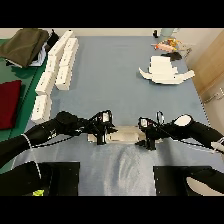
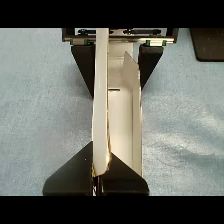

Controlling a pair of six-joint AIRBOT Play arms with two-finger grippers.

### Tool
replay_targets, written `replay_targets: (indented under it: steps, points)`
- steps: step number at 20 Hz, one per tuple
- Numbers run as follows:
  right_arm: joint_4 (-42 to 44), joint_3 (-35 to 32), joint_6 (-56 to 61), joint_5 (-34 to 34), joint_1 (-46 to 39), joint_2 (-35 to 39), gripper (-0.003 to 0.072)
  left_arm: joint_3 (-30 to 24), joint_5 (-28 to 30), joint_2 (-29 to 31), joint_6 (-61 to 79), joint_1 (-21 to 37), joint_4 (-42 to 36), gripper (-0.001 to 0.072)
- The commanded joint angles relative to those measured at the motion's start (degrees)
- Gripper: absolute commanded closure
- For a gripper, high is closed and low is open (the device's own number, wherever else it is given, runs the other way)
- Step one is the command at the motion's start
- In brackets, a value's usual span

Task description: Fold the box.

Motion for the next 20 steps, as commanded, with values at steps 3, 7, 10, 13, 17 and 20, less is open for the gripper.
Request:
replay_targets:
  steps: [3, 7, 10, 13, 17, 20]
  points:
    - [-0.31, -0.02, -0.35, 0.07, 0.09, -0.37, 0.0184, 0.07, 0.02, -0.02, 0.0, 0.02, 0.0, 0.0694]
    - [-0.28, 0.02, -0.42, -0.04, 0.04, -0.37, 0.0167, 0.07, 0.02, -0.02, 0.0, 0.02, 0.02, 0.0694]
    - [-0.28, 0.02, -0.42, -0.04, 0.04, -0.37, 0.0167, 0.07, 0.02, -0.02, 0.0, 0.02, 0.0, 0.0694]
    - [-0.28, 0.02, -0.42, -0.04, 0.04, -0.37, 0.0167, 0.07, 0.02, -0.02, 0.0, 0.02, 0.02, 0.0694]
    - [-0.28, 0.02, -0.42, -0.04, 0.04, -0.37, 0.0167, 0.07, 0.02, -0.04, 0.0, 0.02, 0.0, 0.0694]
    - [-0.28, 0.02, -0.42, -0.04, 0.04, -0.37, 0.0167, 0.11, -0.39, -0.02, 0.0, 0.02, -0.15, 0.0694]
